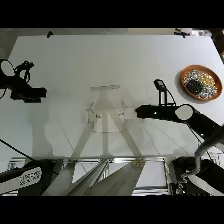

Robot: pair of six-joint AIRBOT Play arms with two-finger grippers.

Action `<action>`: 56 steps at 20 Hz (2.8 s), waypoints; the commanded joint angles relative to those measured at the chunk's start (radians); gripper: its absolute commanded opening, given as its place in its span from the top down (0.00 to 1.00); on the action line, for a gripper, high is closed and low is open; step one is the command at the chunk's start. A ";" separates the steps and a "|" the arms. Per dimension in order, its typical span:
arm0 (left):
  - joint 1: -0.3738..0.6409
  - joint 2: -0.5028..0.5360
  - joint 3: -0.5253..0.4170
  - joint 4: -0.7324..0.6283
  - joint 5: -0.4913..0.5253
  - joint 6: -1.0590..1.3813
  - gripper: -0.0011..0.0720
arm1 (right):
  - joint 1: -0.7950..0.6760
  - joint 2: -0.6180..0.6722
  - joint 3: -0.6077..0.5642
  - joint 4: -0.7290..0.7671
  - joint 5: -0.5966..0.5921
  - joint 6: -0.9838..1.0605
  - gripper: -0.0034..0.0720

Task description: Fold the box and place the chain.

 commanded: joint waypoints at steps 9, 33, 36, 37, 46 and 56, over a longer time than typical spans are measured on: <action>-0.122 -0.085 0.000 -0.780 -0.047 0.946 0.21 | 0.021 -0.008 -0.001 -0.015 -0.015 0.027 0.95; -0.312 -0.463 0.000 -1.046 -0.084 1.407 0.98 | 0.021 -0.007 -0.001 0.001 0.001 0.027 0.95; -0.311 -0.435 0.000 -1.046 -0.087 1.408 0.98 | 0.021 -0.002 0.005 0.001 0.023 0.027 0.93; -0.314 -0.416 0.000 -1.045 -0.089 1.416 0.98 | 0.016 0.007 0.013 0.000 0.054 0.026 0.80; -0.482 -0.296 -0.023 -1.042 0.028 1.448 0.99 | -0.290 0.298 0.075 -0.196 0.483 0.027 0.41; -0.568 -0.249 -0.187 -1.208 0.257 1.710 0.99 | -0.428 0.417 0.074 -0.303 0.589 0.027 0.41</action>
